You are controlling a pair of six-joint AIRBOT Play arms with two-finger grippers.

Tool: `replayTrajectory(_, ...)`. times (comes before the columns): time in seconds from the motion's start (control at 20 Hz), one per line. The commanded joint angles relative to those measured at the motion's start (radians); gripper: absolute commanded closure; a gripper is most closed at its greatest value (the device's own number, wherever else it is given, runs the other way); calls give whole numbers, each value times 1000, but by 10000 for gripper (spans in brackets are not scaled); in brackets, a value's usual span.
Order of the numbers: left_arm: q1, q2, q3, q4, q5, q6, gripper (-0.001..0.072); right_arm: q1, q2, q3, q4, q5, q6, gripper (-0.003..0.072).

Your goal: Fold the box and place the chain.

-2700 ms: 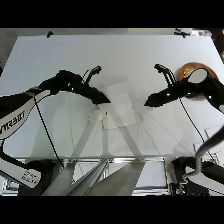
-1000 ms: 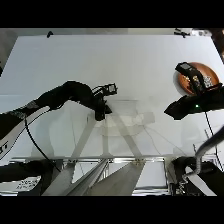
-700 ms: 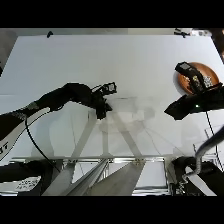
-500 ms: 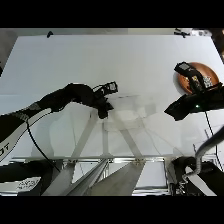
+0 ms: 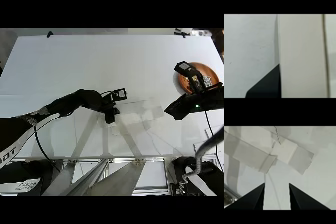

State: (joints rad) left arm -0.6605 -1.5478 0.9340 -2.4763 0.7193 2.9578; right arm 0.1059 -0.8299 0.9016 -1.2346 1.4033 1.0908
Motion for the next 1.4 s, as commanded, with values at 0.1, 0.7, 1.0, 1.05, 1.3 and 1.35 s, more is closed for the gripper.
replayTrajectory(0.1, -11, -1, 62, 67, 40, 1, 712, 0, 1, 0, 0, -2, -1, 342)
replayTrajectory(0.7, -14, -68, 106, 160, 53, 1, 710, 0, 1, 0, 1, -2, -19, 342)
replayTrajectory(1.0, -13, -68, 106, 163, 26, 1, 705, 0, 1, 0, 0, -2, -19, 342)
replayTrajectory(1.05, -13, -68, 106, 163, 24, 1, 704, 0, 1, 0, 1, -2, -19, 342)
replayTrajectory(1.3, -13, -68, 106, 163, 24, 1, 694, 0, 1, 0, 0, 1, -49, 342)
replayTrajectory(1.35, -13, -68, 106, 163, 25, 0, 694, 0, 1, 0, 1, 3, -62, 343)
